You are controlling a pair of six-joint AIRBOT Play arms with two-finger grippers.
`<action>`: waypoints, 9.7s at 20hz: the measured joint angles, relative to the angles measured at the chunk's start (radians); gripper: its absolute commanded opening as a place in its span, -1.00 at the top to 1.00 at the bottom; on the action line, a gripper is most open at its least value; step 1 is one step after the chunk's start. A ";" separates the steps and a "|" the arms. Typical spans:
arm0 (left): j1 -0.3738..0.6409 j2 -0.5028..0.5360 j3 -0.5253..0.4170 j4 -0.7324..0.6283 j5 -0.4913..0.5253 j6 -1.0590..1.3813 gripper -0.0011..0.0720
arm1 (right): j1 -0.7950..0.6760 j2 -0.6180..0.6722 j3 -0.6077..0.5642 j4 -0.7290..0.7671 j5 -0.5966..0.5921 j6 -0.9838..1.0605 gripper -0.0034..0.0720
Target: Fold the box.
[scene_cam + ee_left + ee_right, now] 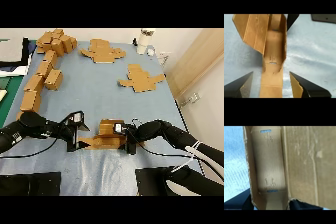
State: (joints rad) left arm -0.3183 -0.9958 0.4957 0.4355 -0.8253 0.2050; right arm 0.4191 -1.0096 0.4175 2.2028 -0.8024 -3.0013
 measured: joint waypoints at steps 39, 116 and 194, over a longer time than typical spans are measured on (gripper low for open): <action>-0.208 -0.170 -0.020 -0.255 0.219 0.196 0.62 | 0.000 0.000 0.000 0.000 0.000 0.000 -0.42; -0.141 0.125 -0.054 0.546 0.091 -1.830 0.95 | 0.000 0.000 0.000 0.000 0.000 0.000 -0.42; -0.164 -0.043 -0.003 0.246 0.138 -1.460 0.94 | 0.000 0.000 0.000 0.000 0.000 0.000 -0.42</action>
State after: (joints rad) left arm -0.4820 -1.0386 0.4923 0.6811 -0.6872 -1.2545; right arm 0.4191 -1.0096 0.4175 2.2024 -0.8024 -3.0013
